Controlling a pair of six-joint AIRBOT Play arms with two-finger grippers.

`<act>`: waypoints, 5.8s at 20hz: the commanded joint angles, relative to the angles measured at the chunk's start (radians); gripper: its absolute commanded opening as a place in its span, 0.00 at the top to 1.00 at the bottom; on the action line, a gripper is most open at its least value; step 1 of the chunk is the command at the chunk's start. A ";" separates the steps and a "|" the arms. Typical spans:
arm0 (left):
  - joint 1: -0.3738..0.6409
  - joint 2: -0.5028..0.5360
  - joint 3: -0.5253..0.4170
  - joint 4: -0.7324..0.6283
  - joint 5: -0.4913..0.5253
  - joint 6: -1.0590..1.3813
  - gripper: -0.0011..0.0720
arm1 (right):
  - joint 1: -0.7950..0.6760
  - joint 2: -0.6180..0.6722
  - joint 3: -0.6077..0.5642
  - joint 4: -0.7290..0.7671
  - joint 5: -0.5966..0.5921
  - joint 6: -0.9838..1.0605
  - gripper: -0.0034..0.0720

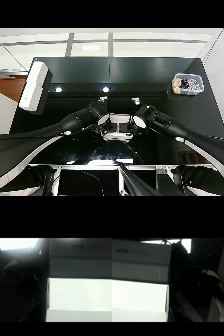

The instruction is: Fold the box and place the chain.

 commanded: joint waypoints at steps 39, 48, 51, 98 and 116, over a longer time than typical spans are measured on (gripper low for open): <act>0.000 0.000 0.000 0.000 -0.002 0.002 0.94 | -0.011 0.352 0.017 -0.037 0.161 -0.201 0.37; 0.000 0.000 0.000 0.001 0.002 0.002 0.94 | -0.375 0.534 -0.037 -0.727 0.056 -0.231 0.31; 0.000 0.000 0.000 0.000 -0.002 0.002 0.94 | -0.682 0.437 -0.076 -0.580 -0.222 -0.230 0.01; 0.000 0.000 0.000 0.000 -0.006 0.002 0.94 | -1.138 -0.088 0.802 0.004 0.128 -0.729 0.91; 0.000 0.000 0.000 0.000 -0.006 0.002 0.94 | -0.872 0.342 0.534 0.437 0.447 -1.011 0.91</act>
